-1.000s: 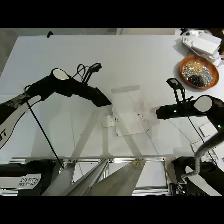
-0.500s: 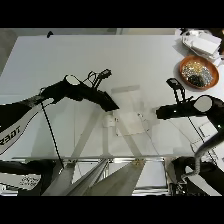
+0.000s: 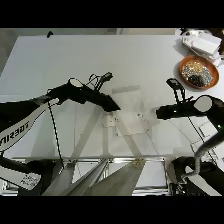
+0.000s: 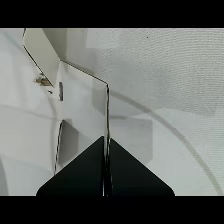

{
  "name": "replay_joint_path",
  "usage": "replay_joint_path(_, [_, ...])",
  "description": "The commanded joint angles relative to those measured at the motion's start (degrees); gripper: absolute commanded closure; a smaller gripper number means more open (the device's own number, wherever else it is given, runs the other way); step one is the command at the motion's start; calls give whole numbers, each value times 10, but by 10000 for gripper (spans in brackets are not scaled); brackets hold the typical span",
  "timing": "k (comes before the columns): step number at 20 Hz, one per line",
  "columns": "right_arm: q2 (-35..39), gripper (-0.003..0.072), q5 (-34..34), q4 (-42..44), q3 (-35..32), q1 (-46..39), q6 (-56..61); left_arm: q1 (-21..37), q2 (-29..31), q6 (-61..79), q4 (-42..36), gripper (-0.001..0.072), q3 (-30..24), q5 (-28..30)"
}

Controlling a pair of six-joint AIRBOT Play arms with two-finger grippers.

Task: Fold the box and place the chain.

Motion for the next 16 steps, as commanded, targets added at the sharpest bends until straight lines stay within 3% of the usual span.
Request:
replay_joint_path(1, [0, 673, -1, 0, 0, 1, 0, 0, -3, 4, -1, 594, 0, 6])
replay_joint_path(2, [0, 673, 0, 0, 0, 1, 0, 0, -3, 7, 4, 684, 0, 5])
replay_joint_path(3, [0, 673, 1, 0, 0, 1, 0, 0, -3, 14, 14, 701, 1, 2])
replay_joint_path(10, [8, 668, 23, 21, 0, 1, 0, 0, 25, 93, 32, 705, 1, -6])
replay_joint_path(15, [106, 401, 56, 27, 11, 0, 1, -1, 100, 110, 56, 708, 1, -11])
replay_joint_path(16, [131, 387, 70, 24, 11, 0, 1, -2, 117, 88, 67, 709, 1, -18])
